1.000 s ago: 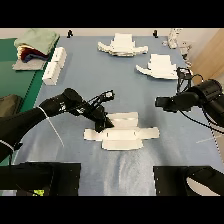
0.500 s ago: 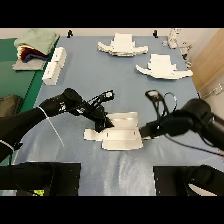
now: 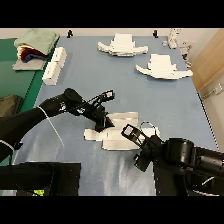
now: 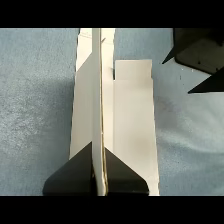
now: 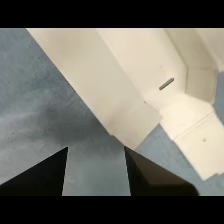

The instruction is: Fold the box.

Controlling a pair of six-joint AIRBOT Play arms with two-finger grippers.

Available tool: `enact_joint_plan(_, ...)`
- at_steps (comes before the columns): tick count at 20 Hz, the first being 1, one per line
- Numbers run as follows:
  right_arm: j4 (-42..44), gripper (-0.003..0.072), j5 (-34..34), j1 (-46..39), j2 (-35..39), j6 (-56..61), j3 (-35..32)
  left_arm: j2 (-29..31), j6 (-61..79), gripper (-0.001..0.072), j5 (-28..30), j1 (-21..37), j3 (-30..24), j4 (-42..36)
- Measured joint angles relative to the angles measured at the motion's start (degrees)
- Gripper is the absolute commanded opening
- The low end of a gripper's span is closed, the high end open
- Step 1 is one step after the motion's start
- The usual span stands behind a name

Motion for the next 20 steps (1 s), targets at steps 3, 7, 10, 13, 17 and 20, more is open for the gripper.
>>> enact_joint_plan(3, -4.3, 0.0535, 3.2, 1.0, -3.6, -4.8, -0.3, 0.0, 0.0, 0.0013, 0.0, 0.0, 0.0, 0.0)
enact_joint_plan(7, -9.6, 0.0535, 7.2, 1.4, -8.0, -7.5, -0.5, 0.0, 0.0, 0.0013, -0.1, 0.0, 0.0, 0.0)
enact_joint_plan(10, -12.9, 0.0535, 10.1, 1.4, -10.2, -8.1, -0.5, 0.0, 0.0, 0.0013, -0.1, 0.0, 0.0, 0.0)
enact_joint_plan(13, -16.8, 0.0535, 13.2, 1.4, -11.7, -4.9, -0.5, 0.0, 0.0, 0.0013, -0.1, 0.0, 0.0, 0.0)
enact_joint_plan(17, -21.9, 0.0535, 14.4, 1.5, -12.5, 3.4, -0.2, 0.0, 0.0, 0.0013, -0.1, 0.0, 0.0, 0.0)
enact_joint_plan(20, -22.8, 0.0535, 11.5, 1.5, -12.6, 7.1, 1.3, 0.0, 0.0, 0.0013, -0.1, 0.0, 0.0, 0.0)
